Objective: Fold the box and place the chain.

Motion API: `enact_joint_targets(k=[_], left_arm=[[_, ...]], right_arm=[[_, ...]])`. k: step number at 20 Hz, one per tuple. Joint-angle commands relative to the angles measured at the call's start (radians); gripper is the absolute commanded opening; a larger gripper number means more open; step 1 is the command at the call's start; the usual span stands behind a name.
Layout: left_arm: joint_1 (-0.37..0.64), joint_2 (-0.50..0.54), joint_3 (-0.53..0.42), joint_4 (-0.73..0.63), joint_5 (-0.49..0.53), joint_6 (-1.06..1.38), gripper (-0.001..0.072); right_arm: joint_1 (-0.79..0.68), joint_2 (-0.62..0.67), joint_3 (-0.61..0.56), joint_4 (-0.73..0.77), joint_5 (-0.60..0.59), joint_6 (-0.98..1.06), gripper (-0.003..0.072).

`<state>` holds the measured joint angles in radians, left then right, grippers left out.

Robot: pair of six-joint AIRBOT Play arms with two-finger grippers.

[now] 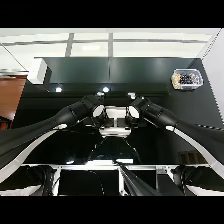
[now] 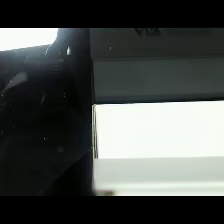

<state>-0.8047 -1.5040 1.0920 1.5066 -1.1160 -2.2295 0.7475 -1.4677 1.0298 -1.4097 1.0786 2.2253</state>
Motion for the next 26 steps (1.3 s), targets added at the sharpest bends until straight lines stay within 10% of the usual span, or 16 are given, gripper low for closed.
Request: enact_joint_targets(k=[1, 9, 14, 16, 17, 21, 26], left_arm=[[0.001, 0.000, 0.000, -0.001, -0.003, -0.004, 0.0027], [0.001, 0.000, 0.000, -0.001, -0.003, -0.004, 0.0027], [0.001, 0.000, 0.000, -0.001, -0.003, -0.004, 0.0027], [0.001, 0.000, 0.000, -0.001, -0.003, -0.004, 0.0027], [0.001, 0.000, 0.000, -0.001, -0.003, -0.004, 0.0027], [0.001, 0.000, 0.000, -0.001, -0.011, -0.004, 0.0027], [0.001, 0.000, 0.000, -0.001, -0.015, -0.004, 0.0027]], right_arm=[[0.000, 0.011, 0.001, -0.007, 0.002, 0.008, 0.0347], [-0.086, 0.306, 0.045, -0.073, 0.122, -0.183, 0.0422], [-0.219, 0.416, 0.040, -0.679, 0.092, -0.195, 0.0421], [-0.372, 0.395, 0.008, -0.707, -0.106, -0.194, 0.0482], [-0.455, 0.370, -0.009, -0.684, -0.201, -0.191, 0.0707], [-0.775, 0.164, 0.032, -0.465, -0.455, -0.192, 0.0706], [-0.928, -0.190, 0.420, -0.275, -0.250, -0.282, 0.0703]])
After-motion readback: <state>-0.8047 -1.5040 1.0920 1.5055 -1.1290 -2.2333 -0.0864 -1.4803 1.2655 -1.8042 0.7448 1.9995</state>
